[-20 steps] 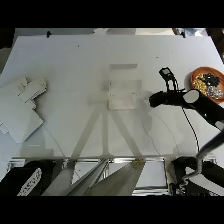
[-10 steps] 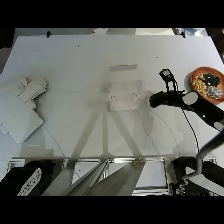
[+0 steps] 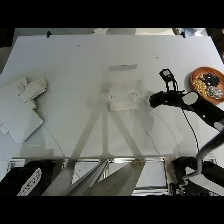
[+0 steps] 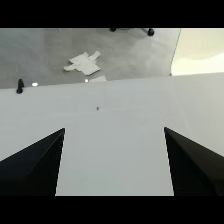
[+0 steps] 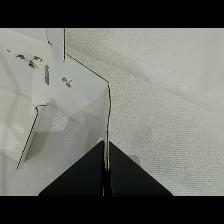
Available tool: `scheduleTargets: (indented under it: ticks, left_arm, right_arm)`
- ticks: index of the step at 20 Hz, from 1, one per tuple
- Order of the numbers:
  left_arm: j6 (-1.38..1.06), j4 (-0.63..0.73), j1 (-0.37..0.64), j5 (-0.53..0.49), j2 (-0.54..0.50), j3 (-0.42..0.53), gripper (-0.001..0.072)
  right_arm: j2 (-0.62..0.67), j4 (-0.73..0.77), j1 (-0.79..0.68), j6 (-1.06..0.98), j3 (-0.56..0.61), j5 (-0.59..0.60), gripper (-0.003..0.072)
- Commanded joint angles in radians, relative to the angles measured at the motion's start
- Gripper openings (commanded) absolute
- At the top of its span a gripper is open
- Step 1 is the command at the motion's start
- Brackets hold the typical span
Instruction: Fold the box and place the chain.
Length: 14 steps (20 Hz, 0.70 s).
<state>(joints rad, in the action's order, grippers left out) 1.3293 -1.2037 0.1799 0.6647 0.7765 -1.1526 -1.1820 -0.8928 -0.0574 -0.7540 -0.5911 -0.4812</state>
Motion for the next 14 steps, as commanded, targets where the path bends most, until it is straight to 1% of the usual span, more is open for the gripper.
scheduleTargets:
  ticks: [1,5,8,10,12,14]
  left_arm:
    - [0.042,0.061,-0.001,-0.018,0.005,-0.001,0.0701]
    - [0.037,0.078,-0.001,0.1,0.022,-0.001,0.07]
    - [0.025,0.164,-0.003,0.136,0.08,-0.001,0.0699]
    - [-0.067,0.239,-0.052,0.136,0.174,-0.001,0.0699]
    - [-0.208,0.33,-0.147,0.121,0.309,-0.003,0.0699]
    - [-0.38,0.408,-0.226,0.129,0.456,-0.031,0.07]
  right_arm:
    - [0.0,0.0,-0.001,0.0,0.001,0.0,0.001]
    - [0.0,0.0,-0.001,0.0,0.001,0.0,0.001]
    - [0.0,0.0,-0.001,0.0,0.001,0.0,0.001]
    - [0.0,0.0,-0.001,0.0,0.001,0.0,0.001]
    - [0.0,0.0,-0.001,0.0,0.0,0.0,0.001]
    - [0.0,0.0,-0.001,0.0,0.001,0.0,0.001]
